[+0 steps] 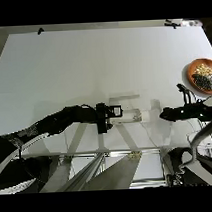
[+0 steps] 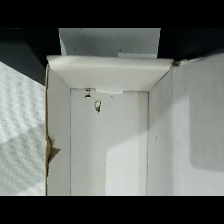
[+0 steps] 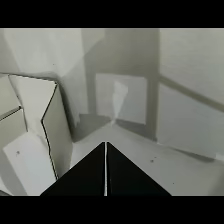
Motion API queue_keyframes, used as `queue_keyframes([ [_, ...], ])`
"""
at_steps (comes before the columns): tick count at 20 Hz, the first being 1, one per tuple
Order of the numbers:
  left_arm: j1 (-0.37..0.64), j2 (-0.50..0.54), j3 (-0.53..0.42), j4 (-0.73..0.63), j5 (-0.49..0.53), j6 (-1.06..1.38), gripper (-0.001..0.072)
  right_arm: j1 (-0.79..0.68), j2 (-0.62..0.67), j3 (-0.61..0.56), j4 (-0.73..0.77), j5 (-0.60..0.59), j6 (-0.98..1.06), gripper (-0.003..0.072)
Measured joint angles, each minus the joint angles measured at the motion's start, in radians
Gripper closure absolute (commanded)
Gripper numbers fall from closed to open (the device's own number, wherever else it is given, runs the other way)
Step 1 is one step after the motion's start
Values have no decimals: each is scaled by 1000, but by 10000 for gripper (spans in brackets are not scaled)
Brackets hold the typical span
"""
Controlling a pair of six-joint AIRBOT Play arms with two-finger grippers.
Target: Fold the box and place the chain.
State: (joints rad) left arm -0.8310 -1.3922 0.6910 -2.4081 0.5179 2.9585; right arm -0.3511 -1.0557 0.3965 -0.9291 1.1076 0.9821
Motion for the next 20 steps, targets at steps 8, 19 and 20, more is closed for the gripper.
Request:
queue_keyframes([
  [8, 0, 0, 0, 0, 1, 0, 436, 78, -93, 0, 115, -21, -112, 672],
  [19, 0, 0, 0, 0, 1, 0, 436, 119, -101, 61, 225, 112, -168, 439],
  [20, 0, 0, 0, 0, 1, 0, 436, 119, -101, 77, 235, 135, -167, 413],
])
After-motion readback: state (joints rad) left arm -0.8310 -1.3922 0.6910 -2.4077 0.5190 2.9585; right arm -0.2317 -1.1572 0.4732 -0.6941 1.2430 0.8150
